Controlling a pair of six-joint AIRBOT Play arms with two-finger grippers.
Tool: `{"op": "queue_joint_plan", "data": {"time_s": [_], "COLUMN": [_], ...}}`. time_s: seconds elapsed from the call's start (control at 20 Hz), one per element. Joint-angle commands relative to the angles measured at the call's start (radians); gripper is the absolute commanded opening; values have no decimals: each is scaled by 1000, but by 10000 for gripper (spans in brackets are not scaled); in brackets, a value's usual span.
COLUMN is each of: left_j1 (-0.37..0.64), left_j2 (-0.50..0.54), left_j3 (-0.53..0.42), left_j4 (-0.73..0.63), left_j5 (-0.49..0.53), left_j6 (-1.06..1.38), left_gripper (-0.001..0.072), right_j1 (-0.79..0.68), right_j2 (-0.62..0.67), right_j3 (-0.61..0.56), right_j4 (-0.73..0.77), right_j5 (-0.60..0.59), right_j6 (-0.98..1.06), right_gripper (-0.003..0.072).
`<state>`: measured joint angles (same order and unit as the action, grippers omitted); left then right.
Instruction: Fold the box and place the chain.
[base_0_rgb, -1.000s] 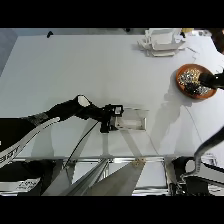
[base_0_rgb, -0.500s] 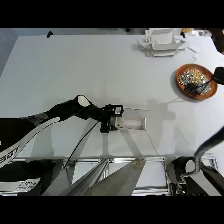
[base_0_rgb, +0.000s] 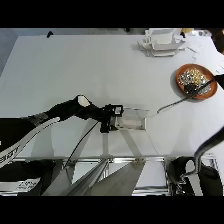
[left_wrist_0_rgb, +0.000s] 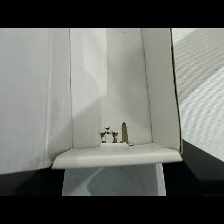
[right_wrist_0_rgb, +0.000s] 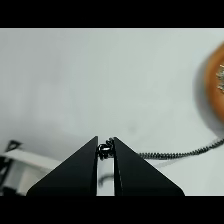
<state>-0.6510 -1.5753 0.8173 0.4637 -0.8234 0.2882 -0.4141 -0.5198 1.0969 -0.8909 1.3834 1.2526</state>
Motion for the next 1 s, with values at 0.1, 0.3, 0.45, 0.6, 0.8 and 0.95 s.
{"op": "queue_joint_plan", "data": {"time_s": [0.1, 0.3, 0.45, 0.6, 0.8, 0.95], "left_j1": [1, 1, 1, 1, 1, 1], "left_j2": [1, 1, 1, 1, 1, 1], "left_j3": [1, 1, 1, 1, 1, 1], "left_j4": [0, 0, 0, 0, 0, 0], "left_j5": [0, 0, 0, 0, 0, 0], "left_j6": [0, 0, 0, 0, 0, 0], "left_gripper": [148, 148, 148, 148, 148, 148], "right_j1": [138, 274, 338, 381, 443, 519], "right_j2": [57, 57, 57, 57, 57, 56], "right_j3": [0, 0, -1, -31, -159, -249], "right_j4": [133, 141, 140, 139, 140, 144], "right_j5": [46, 41, 16, -13, -108, -187], "right_j6": [0, 19, 57, 56, 48, 48], "right_gripper": [17, 17, 17, 17, 17, 17]}}
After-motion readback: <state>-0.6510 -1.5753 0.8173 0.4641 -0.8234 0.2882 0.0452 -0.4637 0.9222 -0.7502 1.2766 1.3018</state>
